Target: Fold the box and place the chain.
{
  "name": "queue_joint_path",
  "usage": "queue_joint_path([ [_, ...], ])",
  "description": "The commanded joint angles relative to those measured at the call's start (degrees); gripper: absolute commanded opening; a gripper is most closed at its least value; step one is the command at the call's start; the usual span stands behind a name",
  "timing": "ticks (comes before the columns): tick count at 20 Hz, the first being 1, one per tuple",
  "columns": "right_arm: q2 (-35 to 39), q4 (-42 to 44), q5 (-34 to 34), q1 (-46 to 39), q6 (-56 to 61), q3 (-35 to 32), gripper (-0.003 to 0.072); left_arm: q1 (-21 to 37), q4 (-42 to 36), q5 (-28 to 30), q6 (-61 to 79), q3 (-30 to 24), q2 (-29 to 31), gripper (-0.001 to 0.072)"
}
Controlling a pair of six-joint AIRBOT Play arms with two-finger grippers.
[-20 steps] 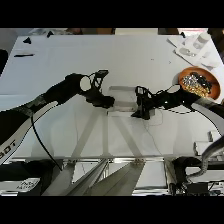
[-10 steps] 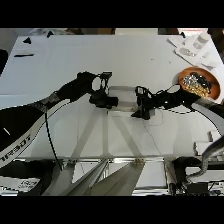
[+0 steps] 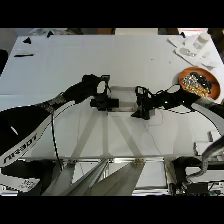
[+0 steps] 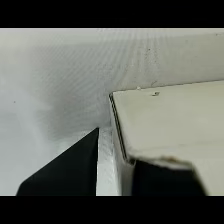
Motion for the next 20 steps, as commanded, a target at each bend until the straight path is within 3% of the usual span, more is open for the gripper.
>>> queue_joint_path([
  [1, 0.00, -0.04, 0.00, -0.02, 0.02, 0.04, 0.0397, -0.33, 0.42, 0.52, -1.03, 0.04, -0.20, 0.0009],
  [6, 0.00, -0.04, 0.02, -0.02, 0.02, 0.04, 0.0397, -0.72, 0.09, 1.49, -1.05, 0.04, -0.13, 0.0019],
  [7, 0.00, -0.04, 0.00, -0.02, 0.02, 0.04, 0.0397, -0.63, -0.98, 1.46, -1.05, 0.04, -0.11, 0.0052],
  [9, 0.00, -0.02, 0.02, -0.02, 0.02, 0.04, 0.0397, 0.17, -3.13, 1.16, -1.07, 0.04, 0.22, 0.0244],
  [10, 0.00, -0.04, 0.00, -0.02, 0.02, 0.04, 0.0397, 0.74, -3.76, 0.92, -1.07, 0.04, 0.68, 0.0291],
  [15, 0.00, -0.04, 0.02, -0.02, 0.02, 0.04, 0.0397, 4.11, -5.11, -1.88, 0.17, 0.04, 5.18, 0.0296],
  [20, 0.00, -0.04, 0.02, -0.02, 0.02, 0.04, 0.0397, 10.54, -5.64, -8.98, 17.81, 0.00, 11.80, 0.0296],
])
